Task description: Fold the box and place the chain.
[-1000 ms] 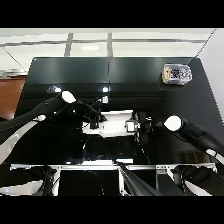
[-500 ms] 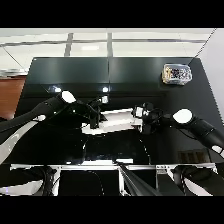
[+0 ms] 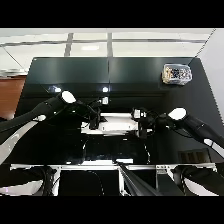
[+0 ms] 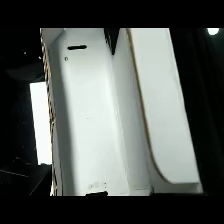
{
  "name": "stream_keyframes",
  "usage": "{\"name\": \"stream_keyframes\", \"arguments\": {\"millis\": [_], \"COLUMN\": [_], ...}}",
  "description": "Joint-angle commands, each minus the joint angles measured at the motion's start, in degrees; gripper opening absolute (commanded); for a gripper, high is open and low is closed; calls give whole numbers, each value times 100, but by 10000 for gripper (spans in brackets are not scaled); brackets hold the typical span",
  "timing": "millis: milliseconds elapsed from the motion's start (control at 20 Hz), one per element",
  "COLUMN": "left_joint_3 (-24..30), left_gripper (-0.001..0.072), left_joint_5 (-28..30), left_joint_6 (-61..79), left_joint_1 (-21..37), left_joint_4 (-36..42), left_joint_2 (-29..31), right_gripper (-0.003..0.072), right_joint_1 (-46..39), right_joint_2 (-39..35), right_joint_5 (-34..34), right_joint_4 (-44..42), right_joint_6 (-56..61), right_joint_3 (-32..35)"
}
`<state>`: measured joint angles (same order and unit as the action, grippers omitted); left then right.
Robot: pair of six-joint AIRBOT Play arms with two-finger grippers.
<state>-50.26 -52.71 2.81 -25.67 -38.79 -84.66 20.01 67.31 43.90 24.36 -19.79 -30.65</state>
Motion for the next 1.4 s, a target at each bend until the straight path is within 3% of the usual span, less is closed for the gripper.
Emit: {"name": "stream_keyframes", "arguments": {"millis": [0, 1200, 1300, 1350], "left_joint_3": [-7, -7, -7, -7], "left_gripper": [24, 25, 25, 26], "left_joint_5": [-42, -39, -39, -39], "left_joint_6": [-20, -20, -20, -22], "left_joint_1": [0, 0, 0, 0], "left_joint_4": [2, 4, 4, 4], "left_joint_2": [-2, -2, -2, -2], "right_gripper": [702, 696, 469, 470], "right_joint_1": [28, 221, 221, 221], "right_joint_2": [304, 619, 619, 619], "right_joint_5": [24, -151, -149, -149], "right_joint_4": [164, 780, 785, 785], "right_joint_6": [-221, 525, 527, 527], "right_joint_3": [-4, -188, -188, -188]}}
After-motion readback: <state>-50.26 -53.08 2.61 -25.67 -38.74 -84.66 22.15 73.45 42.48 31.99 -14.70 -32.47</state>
